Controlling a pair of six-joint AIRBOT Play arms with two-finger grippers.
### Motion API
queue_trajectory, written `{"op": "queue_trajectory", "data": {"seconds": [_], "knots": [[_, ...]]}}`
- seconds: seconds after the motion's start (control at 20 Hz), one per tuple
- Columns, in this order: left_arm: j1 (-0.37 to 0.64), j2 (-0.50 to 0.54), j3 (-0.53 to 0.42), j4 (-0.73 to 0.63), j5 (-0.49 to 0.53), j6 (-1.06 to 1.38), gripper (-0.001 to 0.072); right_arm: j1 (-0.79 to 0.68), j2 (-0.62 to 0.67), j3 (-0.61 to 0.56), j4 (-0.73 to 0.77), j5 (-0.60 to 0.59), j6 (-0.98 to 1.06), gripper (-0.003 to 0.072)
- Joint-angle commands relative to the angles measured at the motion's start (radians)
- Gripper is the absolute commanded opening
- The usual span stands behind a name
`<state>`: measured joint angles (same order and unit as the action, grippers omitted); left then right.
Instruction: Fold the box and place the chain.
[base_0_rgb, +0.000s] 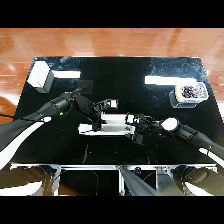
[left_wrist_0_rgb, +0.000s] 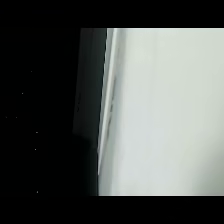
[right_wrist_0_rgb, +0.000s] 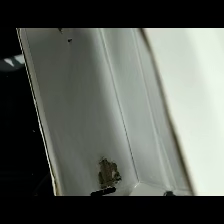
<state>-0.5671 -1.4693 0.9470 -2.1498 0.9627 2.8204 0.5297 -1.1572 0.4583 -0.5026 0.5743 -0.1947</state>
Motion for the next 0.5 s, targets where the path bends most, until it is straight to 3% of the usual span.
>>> {"op": "queue_trajectory", "data": {"seconds": [0.0, 0.45], "knots": [[0.0, -0.001, 0.0, -0.001, -0.001, -0.001, 0.0021, 0.001, 0.0, 0.001, 0.003, 0.01, -0.016, 0.072], [0.0, -0.001, 0.0, -0.001, -0.001, -0.001, 0.0021, 0.001, 0.0, 0.0, -0.012, 0.025, -0.024, 0.072]]}}
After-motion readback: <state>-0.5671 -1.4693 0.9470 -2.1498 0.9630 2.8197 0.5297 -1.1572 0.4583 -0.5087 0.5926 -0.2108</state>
